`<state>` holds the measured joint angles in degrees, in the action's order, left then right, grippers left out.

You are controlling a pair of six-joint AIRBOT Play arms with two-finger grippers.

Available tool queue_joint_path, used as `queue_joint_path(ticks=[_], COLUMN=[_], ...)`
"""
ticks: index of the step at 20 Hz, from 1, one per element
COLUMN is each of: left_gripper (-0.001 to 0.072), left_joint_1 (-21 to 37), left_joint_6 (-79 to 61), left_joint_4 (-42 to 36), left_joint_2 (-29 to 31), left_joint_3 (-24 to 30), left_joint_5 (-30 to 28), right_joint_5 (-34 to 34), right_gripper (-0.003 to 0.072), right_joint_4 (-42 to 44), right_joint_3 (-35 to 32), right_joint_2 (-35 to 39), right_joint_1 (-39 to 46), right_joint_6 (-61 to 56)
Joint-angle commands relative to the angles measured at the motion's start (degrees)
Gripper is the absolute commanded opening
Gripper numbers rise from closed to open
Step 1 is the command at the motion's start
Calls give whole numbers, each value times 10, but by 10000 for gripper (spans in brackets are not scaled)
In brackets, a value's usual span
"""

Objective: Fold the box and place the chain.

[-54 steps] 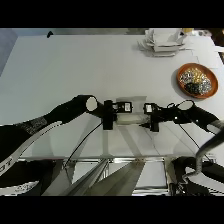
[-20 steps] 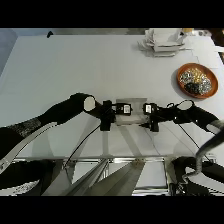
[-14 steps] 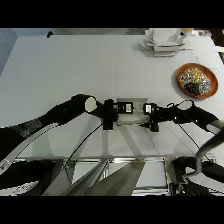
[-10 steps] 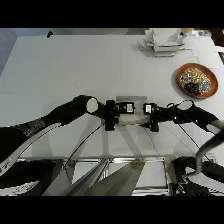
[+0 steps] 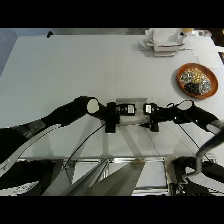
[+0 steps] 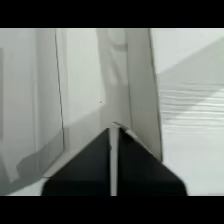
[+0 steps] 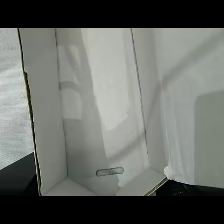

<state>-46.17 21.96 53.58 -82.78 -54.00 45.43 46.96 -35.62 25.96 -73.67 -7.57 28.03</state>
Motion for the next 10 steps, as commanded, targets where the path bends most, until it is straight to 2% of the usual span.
queue_joint_path(ticks=[1,3,7,10], left_gripper=[6,3,3,4], left_joint_1=[17,37,89,137], left_joint_6=[48,135,418,548], left_joint_4=[19,52,163,191], left_joint_2=[46,83,155,167], left_joint_3=[0,0,0,2], left_joint_5=[64,87,125,184], right_joint_5=[0,0,0,0], right_gripper=[458,458,458,458], right_joint_4=[0,0,0,0], right_joint_3=[0,0,0,0], right_joint_2=[0,0,0,0], right_joint_1=[0,0,0,0], right_joint_6=[-1,-1,-1,-1])
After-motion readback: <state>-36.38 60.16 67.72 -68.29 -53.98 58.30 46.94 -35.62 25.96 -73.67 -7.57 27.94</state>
